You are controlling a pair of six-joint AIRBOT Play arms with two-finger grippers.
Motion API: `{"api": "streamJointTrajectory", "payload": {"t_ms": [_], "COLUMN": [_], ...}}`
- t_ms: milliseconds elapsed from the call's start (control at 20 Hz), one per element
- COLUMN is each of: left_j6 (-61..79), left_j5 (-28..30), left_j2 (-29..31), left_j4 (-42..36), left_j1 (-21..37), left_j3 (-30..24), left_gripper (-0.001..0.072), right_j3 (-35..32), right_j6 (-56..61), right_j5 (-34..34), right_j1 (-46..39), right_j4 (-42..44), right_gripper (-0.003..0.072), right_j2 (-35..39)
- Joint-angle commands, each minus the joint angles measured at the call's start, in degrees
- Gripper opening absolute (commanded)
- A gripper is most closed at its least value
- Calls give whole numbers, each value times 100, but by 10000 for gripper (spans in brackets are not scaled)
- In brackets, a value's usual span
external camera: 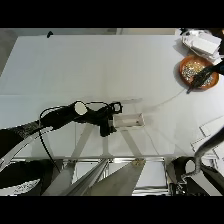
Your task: Fold the box and place the chain.
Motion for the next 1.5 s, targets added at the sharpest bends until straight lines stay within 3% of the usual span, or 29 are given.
{"api": "streamJointTrajectory", "payload": {"t_ms": [0,200,350,500,700,850,1450], "left_j6": [2,2,4,2,2,4,2], "left_j5": [2,0,2,2,2,0,2], "left_j2": [2,2,2,2,2,2,2], "left_j4": [0,0,0,0,0,0,0], "left_j1": [0,0,0,0,0,0,0], "left_j3": [-2,-2,-2,-2,-2,-2,-2], "left_gripper": [333,333,333,333,333,333,333], "right_j3": [-87,-868,-1670,-2135,-2804,-2872,-2953], "right_j6": [-26,-2,24,348,540,820,1272], "right_j5": [527,350,-245,-470,-1283,-1784,-2614], "right_j1": [2,684,1537,2271,3246,3742,4712], "right_j4": [892,1023,903,520,459,334,138], "right_gripper": [18,17,17,17,17,17,17], "right_j2": [214,514,750,833,892,892,885]}}
